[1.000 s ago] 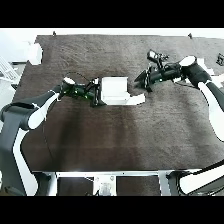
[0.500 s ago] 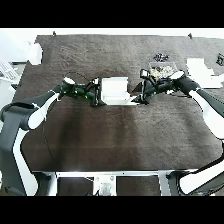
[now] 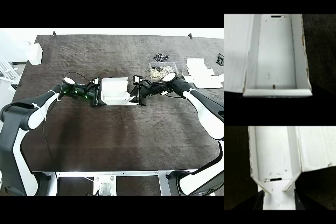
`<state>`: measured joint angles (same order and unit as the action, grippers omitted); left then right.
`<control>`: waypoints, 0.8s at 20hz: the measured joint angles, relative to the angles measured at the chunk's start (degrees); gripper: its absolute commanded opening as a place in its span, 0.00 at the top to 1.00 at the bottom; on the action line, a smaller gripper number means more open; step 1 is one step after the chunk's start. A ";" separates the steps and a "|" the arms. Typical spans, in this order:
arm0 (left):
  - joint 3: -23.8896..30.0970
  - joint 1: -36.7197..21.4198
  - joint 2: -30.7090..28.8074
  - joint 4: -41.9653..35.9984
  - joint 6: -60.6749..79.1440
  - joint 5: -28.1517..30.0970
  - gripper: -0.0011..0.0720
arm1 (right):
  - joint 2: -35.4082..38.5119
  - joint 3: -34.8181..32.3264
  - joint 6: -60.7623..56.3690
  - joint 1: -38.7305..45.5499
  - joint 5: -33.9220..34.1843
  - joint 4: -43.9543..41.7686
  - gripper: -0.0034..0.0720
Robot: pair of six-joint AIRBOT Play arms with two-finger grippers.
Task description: Fold the box and place the chain.
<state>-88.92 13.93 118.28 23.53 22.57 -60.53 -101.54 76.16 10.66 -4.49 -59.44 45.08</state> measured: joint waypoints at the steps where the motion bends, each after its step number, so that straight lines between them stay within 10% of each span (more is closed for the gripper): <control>1: 0.00 0.00 0.00 -0.02 0.00 0.00 0.42 | 0.00 0.00 0.04 -0.26 0.13 0.20 0.47; 16: 0.00 -0.07 0.00 0.07 -0.02 -0.09 0.42 | -2.14 -0.02 0.96 -5.38 5.11 -5.70 0.52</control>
<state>-88.92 13.87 118.28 23.59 22.55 -60.62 -103.68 76.14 11.62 -9.87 -54.33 39.38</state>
